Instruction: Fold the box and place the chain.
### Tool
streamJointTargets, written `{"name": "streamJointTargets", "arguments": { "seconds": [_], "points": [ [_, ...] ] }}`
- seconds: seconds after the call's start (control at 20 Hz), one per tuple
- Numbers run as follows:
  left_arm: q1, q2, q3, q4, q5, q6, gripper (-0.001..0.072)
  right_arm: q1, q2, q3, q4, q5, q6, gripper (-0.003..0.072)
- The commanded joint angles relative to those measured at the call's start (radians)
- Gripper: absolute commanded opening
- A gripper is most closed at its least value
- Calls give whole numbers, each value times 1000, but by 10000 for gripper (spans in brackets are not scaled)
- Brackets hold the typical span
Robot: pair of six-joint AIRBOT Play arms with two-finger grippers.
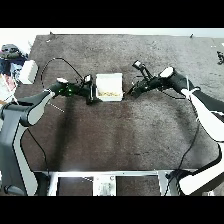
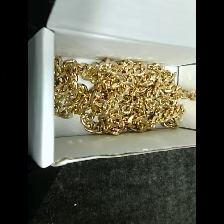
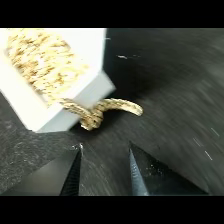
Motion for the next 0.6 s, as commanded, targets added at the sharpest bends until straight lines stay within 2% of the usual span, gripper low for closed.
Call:
{"name": "streamJointTargets", "arguments": {
  "seconds": [0.0, 0.05, 0.55],
  "points": [
    [-1, 1, 1, 0, 1, 0, 466, -14, -77, 36, 82, 70, -264, 360],
    [-1, 1, 1, 0, 0, 0, 466, -14, -85, 42, 93, 77, -307, 388],
    [-1, 1, 1, 0, 0, 0, 466, 29, -124, 42, 47, 58, -438, 387]
  ]
}}
